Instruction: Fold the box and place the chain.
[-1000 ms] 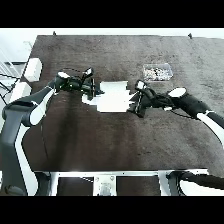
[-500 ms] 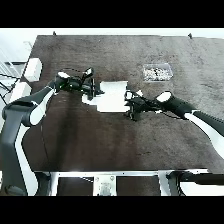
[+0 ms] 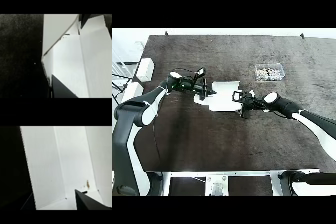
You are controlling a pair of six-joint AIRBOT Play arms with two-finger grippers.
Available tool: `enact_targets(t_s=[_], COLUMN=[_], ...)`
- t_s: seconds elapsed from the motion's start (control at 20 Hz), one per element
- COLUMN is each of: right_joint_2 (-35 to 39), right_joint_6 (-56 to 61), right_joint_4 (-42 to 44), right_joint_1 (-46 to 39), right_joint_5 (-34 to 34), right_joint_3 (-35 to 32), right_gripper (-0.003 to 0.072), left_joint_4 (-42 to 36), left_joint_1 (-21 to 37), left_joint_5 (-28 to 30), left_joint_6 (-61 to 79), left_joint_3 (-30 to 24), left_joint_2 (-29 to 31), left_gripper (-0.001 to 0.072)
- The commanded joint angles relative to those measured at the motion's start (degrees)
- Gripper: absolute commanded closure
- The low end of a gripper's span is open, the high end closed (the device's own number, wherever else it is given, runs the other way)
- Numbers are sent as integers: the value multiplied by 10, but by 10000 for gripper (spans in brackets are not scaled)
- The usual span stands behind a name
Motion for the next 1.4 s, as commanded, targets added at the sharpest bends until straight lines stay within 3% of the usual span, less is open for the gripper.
enact_targets(t_s=[0.0,0.25,0.6,1.35], right_joint_2=[15,15,6,-90], right_joint_6=[2,-2,-7,-20], right_joint_4=[9,20,20,21], right_joint_1=[-9,-17,-33,-104], right_joint_5=[-10,-41,-31,177], right_joint_3=[10,16,45,173], right_gripper=[118,118,118,68], left_joint_4=[0,0,0,0], left_joint_1=[0,0,0,0], left_joint_5=[0,-1,-1,-2], left_joint_6=[0,0,0,0], left_joint_3=[0,0,0,0], left_joint_2=[0,0,0,0], left_gripper=[690,690,690,690])
